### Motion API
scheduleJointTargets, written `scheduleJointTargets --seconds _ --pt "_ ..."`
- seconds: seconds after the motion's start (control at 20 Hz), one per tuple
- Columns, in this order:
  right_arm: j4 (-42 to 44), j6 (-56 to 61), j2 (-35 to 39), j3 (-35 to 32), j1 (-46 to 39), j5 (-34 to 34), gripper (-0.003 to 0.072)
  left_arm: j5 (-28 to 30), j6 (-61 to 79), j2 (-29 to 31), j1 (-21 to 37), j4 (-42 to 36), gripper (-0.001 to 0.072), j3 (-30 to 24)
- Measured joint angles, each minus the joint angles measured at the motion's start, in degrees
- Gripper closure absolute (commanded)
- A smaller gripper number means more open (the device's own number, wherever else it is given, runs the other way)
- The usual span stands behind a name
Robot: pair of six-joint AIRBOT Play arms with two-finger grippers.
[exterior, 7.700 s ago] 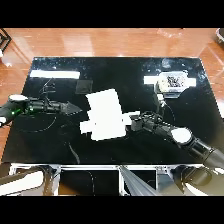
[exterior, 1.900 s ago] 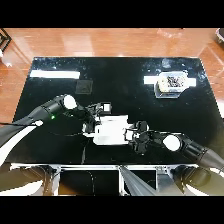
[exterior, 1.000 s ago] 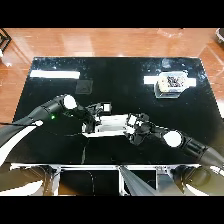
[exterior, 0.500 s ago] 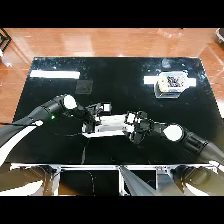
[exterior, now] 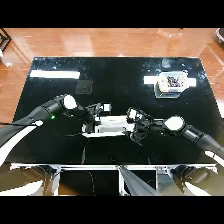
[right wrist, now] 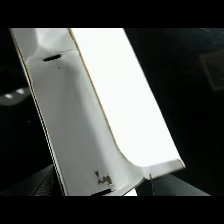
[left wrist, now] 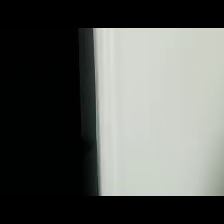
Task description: Fold the box and place the chain.
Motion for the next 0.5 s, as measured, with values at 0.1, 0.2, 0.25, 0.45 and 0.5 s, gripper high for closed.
scheduleJointTargets --seconds 0.1,0.2,0.25,0.45,0.5 --pt "0.6 -3.3 -1.7 0.2 -0.4 2.0 -0.0023 0.0 0.0 0.0 0.0 0.0 0.0681 0.0" --pt "0.6 -6.3 -3.2 0.2 -0.6 3.2 -0.0023 0.0 0.1 0.0 0.0 0.0 0.0680 0.0" --pt "0.6 -7.8 -3.9 0.2 -0.7 3.6 -0.0023 0.0 0.0 0.0 0.0 0.0 0.0680 0.0" --pt "0.5 -11.7 -5.9 0.3 -0.8 4.4 -0.0023 -0.1 -0.6 0.0 0.0 0.0 0.0680 0.0" --pt "0.4 -12.2 -6.1 0.3 -0.8 4.5 -0.0022 -0.2 -0.7 0.0 0.0 0.0 0.0681 0.0"
